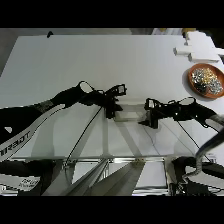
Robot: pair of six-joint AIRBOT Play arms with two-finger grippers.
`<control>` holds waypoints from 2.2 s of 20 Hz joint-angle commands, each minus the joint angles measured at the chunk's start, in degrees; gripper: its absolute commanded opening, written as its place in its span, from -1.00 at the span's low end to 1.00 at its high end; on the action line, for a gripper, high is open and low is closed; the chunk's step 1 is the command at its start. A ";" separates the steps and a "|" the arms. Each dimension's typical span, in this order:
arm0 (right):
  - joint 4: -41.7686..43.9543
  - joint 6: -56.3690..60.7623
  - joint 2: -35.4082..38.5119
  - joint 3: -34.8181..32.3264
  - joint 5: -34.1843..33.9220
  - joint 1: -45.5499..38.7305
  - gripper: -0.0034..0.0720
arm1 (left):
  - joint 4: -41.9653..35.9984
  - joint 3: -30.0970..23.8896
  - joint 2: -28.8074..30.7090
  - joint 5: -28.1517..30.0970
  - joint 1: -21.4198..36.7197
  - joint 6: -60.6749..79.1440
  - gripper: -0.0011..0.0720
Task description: Fold the box and place the chain.
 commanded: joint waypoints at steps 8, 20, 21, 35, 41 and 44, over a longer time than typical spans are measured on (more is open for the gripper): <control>0.66 -0.07 0.22 0.04 -0.83 -0.15 0.82 | 0.04 0.04 0.04 -0.02 0.00 0.04 -0.94; -1.01 -0.48 -1.20 0.04 -2.03 0.02 0.28 | 0.04 0.04 0.04 -0.02 0.00 0.02 -0.94; -1.01 -0.48 -1.20 0.04 -2.03 0.02 0.27 | 0.04 0.04 0.04 -0.02 0.00 0.02 -0.94; -1.03 -0.44 -1.20 0.04 -1.81 0.02 0.31 | 0.04 0.04 0.04 -0.02 0.00 0.02 -0.94; -1.03 -0.44 -1.20 0.04 -1.81 0.02 0.31 | 0.04 0.07 0.04 -0.02 0.00 0.02 -0.94; -1.03 -0.46 -1.20 0.04 -1.81 0.02 0.31 | 0.04 0.04 0.04 -0.02 0.00 0.02 -0.94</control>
